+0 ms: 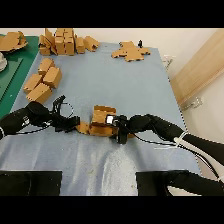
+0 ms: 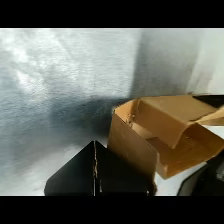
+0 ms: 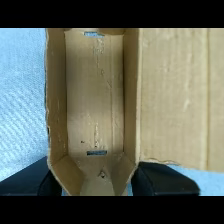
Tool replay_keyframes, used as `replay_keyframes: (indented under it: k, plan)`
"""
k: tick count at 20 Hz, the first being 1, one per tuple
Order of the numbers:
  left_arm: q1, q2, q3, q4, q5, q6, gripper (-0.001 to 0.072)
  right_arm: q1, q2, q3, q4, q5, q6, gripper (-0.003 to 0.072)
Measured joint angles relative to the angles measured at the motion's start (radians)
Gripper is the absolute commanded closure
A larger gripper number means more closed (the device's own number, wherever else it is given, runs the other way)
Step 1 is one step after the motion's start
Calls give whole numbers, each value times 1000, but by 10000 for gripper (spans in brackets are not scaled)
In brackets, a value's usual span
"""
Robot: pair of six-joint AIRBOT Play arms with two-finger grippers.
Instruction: Fold the box.
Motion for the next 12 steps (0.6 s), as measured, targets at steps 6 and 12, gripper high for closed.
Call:
replay_keyframes:
  k: [6,12]
  plan:
    - [-3,-1,10,-227,-40,172,704,0,0,0,2,2,0,129]
    - [-100,-1,48,-132,19,48,705,0,0,0,5,2,0,129]
